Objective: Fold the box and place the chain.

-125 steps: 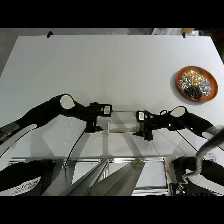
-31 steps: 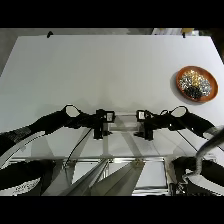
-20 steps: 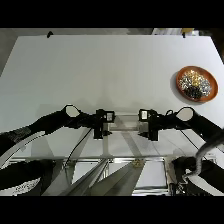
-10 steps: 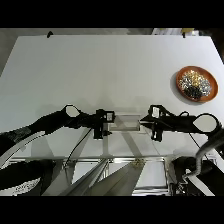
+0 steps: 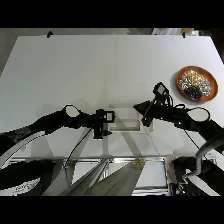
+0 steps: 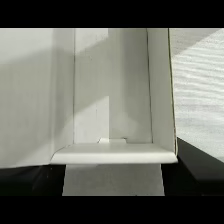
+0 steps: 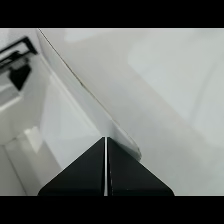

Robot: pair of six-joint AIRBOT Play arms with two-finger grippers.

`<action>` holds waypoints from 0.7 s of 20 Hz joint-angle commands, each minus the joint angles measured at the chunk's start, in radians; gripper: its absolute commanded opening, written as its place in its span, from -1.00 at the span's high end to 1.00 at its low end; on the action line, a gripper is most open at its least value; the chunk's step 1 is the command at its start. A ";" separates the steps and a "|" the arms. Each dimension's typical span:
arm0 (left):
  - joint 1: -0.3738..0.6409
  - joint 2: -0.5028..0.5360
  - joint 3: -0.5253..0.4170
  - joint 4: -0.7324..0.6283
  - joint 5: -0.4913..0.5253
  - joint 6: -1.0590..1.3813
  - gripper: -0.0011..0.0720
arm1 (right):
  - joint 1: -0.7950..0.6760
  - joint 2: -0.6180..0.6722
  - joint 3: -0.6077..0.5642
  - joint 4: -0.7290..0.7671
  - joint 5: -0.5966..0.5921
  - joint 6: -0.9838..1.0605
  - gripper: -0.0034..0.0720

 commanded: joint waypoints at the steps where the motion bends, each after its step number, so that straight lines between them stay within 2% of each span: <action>1: 0.000 0.001 0.000 0.001 0.000 0.001 0.41 | 0.000 -0.147 0.001 0.036 -0.069 -0.002 0.86; 3: 0.000 0.001 0.000 0.000 0.000 0.001 0.41 | 0.000 -0.202 0.000 0.036 -0.069 0.001 0.86; 7: 0.000 0.001 0.000 0.001 0.000 0.001 0.41 | 0.000 -0.209 0.001 0.029 -0.056 0.074 0.86; 9: 0.000 0.001 0.000 0.000 0.000 0.001 0.41 | 0.000 -0.187 0.016 -0.003 0.024 0.114 0.86; 11: 0.000 0.001 0.000 0.001 0.000 0.001 0.41 | 0.000 -0.131 0.054 -0.128 0.118 0.196 0.86; 14: 0.000 0.001 0.000 0.000 0.000 0.001 0.41 | 0.000 -0.001 0.113 -0.462 0.203 0.316 0.87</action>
